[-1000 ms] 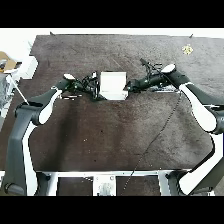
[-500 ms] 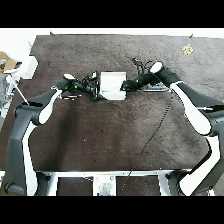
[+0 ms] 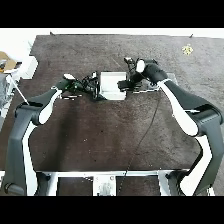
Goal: Fold the box and place the chain.
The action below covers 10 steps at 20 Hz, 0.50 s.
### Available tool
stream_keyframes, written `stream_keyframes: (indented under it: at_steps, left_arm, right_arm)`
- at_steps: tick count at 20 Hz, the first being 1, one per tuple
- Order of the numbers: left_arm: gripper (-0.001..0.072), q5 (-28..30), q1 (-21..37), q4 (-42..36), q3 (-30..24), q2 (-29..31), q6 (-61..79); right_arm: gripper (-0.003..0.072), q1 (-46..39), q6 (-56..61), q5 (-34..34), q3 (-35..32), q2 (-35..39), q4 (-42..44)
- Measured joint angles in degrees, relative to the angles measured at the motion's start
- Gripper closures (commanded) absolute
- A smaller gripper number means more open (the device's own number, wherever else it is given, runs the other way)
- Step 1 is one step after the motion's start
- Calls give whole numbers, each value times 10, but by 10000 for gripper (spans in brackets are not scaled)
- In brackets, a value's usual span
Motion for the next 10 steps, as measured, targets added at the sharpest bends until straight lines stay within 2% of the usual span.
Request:
stream_keyframes:
  at_steps: [1,10]
  left_arm:
    - [366,0,0,0,0,0,0]
    - [365,0,0,0,0,0,0]
  right_arm:
    - [311,6,17,13,13,-6,-18]
    - [313,24,109,65,44,-37,-67]
